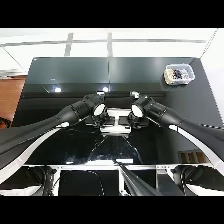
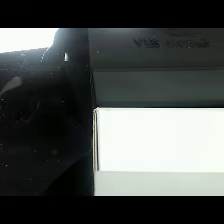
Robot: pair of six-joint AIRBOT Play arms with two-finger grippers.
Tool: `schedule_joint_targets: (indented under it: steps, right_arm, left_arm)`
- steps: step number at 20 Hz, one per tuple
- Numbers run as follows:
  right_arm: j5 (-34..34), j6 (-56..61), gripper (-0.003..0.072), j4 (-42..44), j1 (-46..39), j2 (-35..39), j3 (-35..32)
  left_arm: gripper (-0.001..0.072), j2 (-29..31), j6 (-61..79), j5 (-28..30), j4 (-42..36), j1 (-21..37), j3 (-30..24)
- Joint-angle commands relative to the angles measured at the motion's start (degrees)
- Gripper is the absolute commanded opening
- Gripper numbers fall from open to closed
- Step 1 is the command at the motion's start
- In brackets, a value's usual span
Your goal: Fold the box and place the chain.
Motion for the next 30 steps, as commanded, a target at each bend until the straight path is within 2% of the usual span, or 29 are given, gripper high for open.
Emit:
schedule_joint_targets:
  steps: [1, 3, 4, 9, 10, 11, 12, 16, 18, 21, 23, 24, 26, 27, 28, 30]
  right_arm:
    - [0.0, 0.1, 0.0243, 0.0, 0.0, -0.4, 0.0]
    - [0.0, 0.1, 0.0209, 0.3, 0.0, -0.9, 0.0]
    - [0.0, 0.1, 0.0021, 0.5, 0.0, -1.0, 0.0]
    - [0.4, 0.0, 0.0018, 0.4, 0.0, -0.9, 0.1]
    - [0.4, 0.0, 0.0053, 0.4, 0.0, -0.6, 0.2]
    - [0.5, 0.0, 0.0254, 0.5, 0.0, -0.4, 0.4]
    - [0.7, -0.8, 0.0341, 0.5, 0.0, 0.1, 0.6]
    - [3.9, -9.6, 0.0345, -1.4, -0.2, 7.5, 1.5]
    - [7.2, -11.3, 0.0345, -8.2, -0.2, 14.9, 1.5]
    - [11.4, -11.5, 0.0345, -29.6, -0.3, 25.0, 1.5]
    - [11.6, -11.6, 0.0345, -43.3, -3.2, 27.1, 1.5]
    - [9.1, -11.6, 0.0345, -46.7, -6.4, 26.9, 1.1]
    - [-4.0, -11.5, 0.0347, -46.8, -15.5, 26.6, -2.0]
    - [-11.3, -11.0, 0.0445, -45.2, -20.3, 25.9, -3.9]
    - [-17.5, -9.9, 0.0694, -41.3, -25.6, 24.3, -5.3]
    - [-23.5, -10.1, 0.0696, -29.6, -35.0, 18.3, -5.5]
  left_arm:
    - [0.0024, 0.0, -0.1, 0.0, 0.0, 0.0, 0.0]
    - [0.0024, 0.0, -0.1, 0.0, 0.0, 0.0, 0.0]
    - [0.0024, 0.0, -0.1, 0.0, 0.0, 0.0, 0.0]
    - [0.0024, 0.0, -0.1, 0.0, 0.0, 0.0, 0.0]
    - [0.0024, 0.0, -0.1, 0.0, 0.0, 0.0, 0.0]
    - [0.0024, 0.0, -0.1, 0.0, 0.0, 0.0, 0.0]
    - [0.0024, 0.0, -0.1, 0.0, 0.0, 0.0, 0.0]
    - [0.0024, 0.0, -0.1, 0.0, 0.0, 0.0, 0.0]
    - [0.0024, 0.0, -0.1, 0.0, 0.0, 0.0, 0.0]
    - [0.0024, 0.0, -0.1, 0.0, 0.0, 0.0, 0.0]
    - [0.0024, 0.0, -0.1, 0.0, 0.0, 0.0, 0.0]
    - [0.0024, 0.0, -0.1, 0.0, 0.0, 0.0, 0.0]
    - [0.0024, 0.0, -0.1, 0.0, 0.0, 0.0, 0.0]
    - [0.0024, 0.0, -0.1, 0.0, 0.0, 0.0, 0.0]
    - [0.0024, 0.0, -0.1, 0.0, 0.0, 0.0, 0.0]
    - [0.0024, 0.0, -0.1, 0.0, 0.0, 0.0, 0.0]
